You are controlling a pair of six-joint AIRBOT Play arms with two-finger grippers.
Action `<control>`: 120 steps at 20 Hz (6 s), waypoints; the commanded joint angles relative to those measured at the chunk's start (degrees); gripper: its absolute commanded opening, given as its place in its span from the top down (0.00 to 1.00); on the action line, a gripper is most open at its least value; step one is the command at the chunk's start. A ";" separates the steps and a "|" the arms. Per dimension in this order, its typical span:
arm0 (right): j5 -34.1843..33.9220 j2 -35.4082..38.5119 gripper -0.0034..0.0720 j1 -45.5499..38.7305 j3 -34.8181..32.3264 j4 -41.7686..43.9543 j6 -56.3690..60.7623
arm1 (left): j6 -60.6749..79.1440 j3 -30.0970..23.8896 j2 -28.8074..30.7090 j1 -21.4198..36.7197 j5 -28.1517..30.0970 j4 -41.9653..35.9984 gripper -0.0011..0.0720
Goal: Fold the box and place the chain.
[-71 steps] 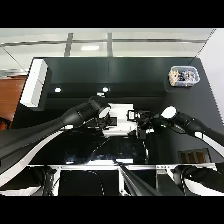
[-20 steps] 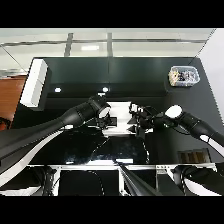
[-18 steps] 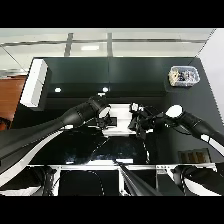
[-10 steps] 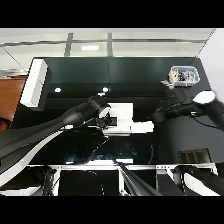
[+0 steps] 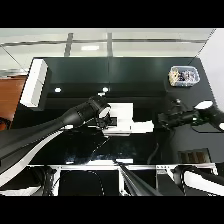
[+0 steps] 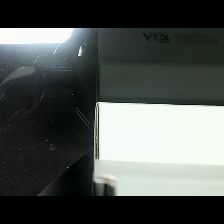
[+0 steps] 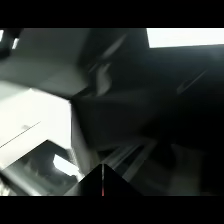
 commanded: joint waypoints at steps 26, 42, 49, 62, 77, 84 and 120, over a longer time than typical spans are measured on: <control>-4.57 -2.29 0.52 30.42 16.87 -10.69 16.37 | 0.04 0.00 -0.04 -0.02 -0.04 0.09 0.95; -9.05 -2.49 0.52 46.60 21.92 -41.83 56.81 | 0.04 0.00 -0.04 -0.02 -0.04 0.09 0.95; -5.42 -4.66 0.52 48.65 23.71 -44.70 63.43 | 0.04 0.00 -0.04 -0.02 -0.04 0.22 0.95; -6.45 -6.32 0.64 49.24 23.71 -44.30 64.06 | 0.02 0.00 -0.04 0.00 -0.04 0.22 0.95; -6.38 -6.54 0.60 49.27 23.74 -43.71 64.24 | 0.04 0.00 -0.04 0.00 -0.09 0.22 0.95; -6.25 -7.48 0.64 49.27 23.71 -43.30 64.24 | 0.04 0.00 -0.04 -0.02 -0.09 0.22 0.95; -21.22 -18.01 0.03 -2.43 50.25 -54.16 49.53 | 0.04 0.00 -0.04 -0.02 -0.48 0.20 0.95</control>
